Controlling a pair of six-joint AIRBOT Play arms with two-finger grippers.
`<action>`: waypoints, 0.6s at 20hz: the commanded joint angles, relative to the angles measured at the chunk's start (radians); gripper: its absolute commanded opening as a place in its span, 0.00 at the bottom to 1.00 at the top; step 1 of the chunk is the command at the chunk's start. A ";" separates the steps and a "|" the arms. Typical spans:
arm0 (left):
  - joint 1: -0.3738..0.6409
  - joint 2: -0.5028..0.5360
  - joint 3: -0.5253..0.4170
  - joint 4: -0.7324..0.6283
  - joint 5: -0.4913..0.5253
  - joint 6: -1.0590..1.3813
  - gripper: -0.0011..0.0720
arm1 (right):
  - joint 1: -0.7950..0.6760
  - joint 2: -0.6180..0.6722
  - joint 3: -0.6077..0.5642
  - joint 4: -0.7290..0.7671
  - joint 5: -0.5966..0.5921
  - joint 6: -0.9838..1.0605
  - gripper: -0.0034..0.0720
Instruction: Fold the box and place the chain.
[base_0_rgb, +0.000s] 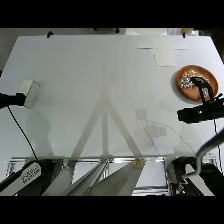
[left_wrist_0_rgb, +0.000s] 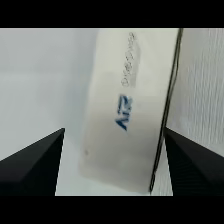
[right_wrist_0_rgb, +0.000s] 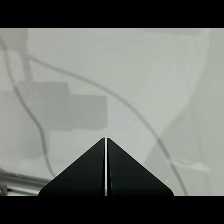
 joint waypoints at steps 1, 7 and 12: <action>-0.078 0.101 0.000 0.004 0.050 0.003 0.97 | 0.000 0.001 0.000 0.001 0.000 0.000 0.07; -0.318 0.124 0.000 -0.018 -0.364 0.000 0.17 | 0.000 0.001 0.000 0.001 0.000 0.000 0.07; -0.405 0.124 0.000 -0.019 -0.470 0.000 0.03 | 0.000 0.001 0.000 0.000 0.000 0.000 0.07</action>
